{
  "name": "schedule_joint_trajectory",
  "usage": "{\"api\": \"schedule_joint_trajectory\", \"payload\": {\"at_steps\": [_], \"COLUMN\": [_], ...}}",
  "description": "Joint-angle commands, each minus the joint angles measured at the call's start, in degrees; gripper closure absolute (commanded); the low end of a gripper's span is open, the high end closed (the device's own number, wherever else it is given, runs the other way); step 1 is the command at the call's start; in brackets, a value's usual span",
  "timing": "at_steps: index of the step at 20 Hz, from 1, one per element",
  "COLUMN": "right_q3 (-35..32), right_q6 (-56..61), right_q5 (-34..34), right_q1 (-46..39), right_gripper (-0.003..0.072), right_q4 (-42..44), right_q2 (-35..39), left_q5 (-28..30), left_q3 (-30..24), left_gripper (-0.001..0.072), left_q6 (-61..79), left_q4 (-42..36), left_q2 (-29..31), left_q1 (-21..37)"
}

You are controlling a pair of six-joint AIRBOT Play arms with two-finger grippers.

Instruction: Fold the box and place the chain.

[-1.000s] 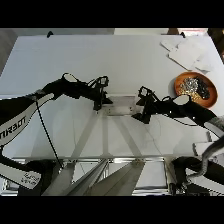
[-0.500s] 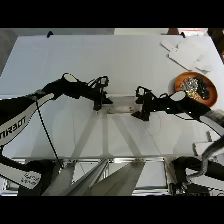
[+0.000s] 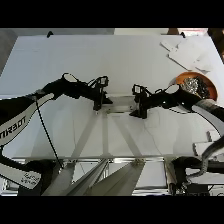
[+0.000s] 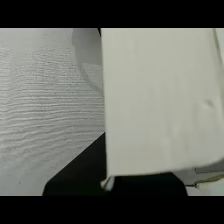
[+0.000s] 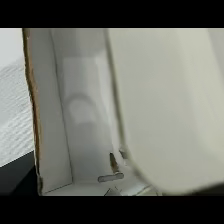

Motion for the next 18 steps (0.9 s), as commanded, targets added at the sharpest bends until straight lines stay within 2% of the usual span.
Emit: {"api": "schedule_joint_trajectory", "payload": {"at_steps": [1, 18], "right_q3": [0.8, 1.0], "right_q6": [-2.2, -3.7], "right_q5": [4.1, 6.0], "right_q1": [0.0, 0.0], "right_gripper": [-0.0007, -0.0007], "right_q4": [-0.3, -0.3], "right_q2": [-3.3, -4.6], "left_q5": [0.1, 0.1], "left_q3": [0.0, 0.0], "left_gripper": [0.0696, 0.0696], "left_q6": [0.0, 0.0], "left_q4": [0.0, 0.0], "left_q2": [0.0, 0.0], "left_q1": [0.0, 0.0]}}
